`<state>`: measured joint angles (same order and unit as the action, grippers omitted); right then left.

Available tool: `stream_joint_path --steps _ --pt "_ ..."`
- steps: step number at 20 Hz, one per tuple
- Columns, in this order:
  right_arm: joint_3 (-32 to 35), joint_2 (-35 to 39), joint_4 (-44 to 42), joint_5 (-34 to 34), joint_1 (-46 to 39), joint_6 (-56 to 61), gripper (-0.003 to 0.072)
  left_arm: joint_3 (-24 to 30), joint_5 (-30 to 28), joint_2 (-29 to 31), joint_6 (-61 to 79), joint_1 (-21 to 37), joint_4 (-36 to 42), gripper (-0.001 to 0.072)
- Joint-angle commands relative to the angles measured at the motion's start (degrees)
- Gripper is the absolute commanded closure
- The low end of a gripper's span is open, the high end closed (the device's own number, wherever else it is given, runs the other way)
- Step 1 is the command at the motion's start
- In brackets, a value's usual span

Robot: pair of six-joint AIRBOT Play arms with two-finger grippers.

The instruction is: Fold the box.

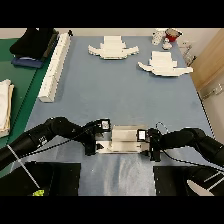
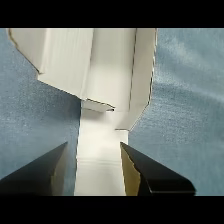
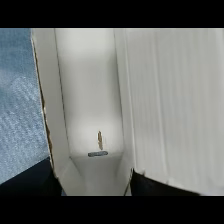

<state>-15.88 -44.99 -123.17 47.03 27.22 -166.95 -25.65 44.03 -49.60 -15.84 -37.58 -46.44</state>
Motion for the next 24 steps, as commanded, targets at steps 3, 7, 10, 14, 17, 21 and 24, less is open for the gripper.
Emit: stream_joint_path --steps 3,7,10,14,17,21,24 --pt "0.0 0.1 0.0 0.0 0.0 0.0 0.0200 0.0 0.2 0.0 0.4 -4.3 -0.4 0.0209" --pt "0.0 0.1 0.0 0.0 0.0 0.0 0.0199 0.0 -3.8 -1.4 -0.1 -8.4 -0.4 0.0378" --pt "0.0 0.1 0.0 0.0 0.0 0.0 0.0200 0.0 -7.1 -4.6 -0.1 -8.5 0.2 0.0378" --pt "0.0 0.1 0.0 0.0 0.0 0.0 0.0199 -0.1 -9.6 -7.0 -0.1 -8.5 1.9 0.0603" --pt "0.0 0.1 0.0 0.0 0.0 0.0 0.0199 -0.1 -11.0 -7.0 0.8 -8.6 6.0 0.0603" --pt "0.0 0.1 0.0 0.0 0.0 0.0 0.0199 -0.1 -12.9 -7.1 1.7 -11.2 7.2 0.0603" --pt "0.0 0.1 0.0 0.0 0.0 0.0 0.0199 -0.1 -18.3 -7.1 1.7 -13.8 8.2 0.0603"
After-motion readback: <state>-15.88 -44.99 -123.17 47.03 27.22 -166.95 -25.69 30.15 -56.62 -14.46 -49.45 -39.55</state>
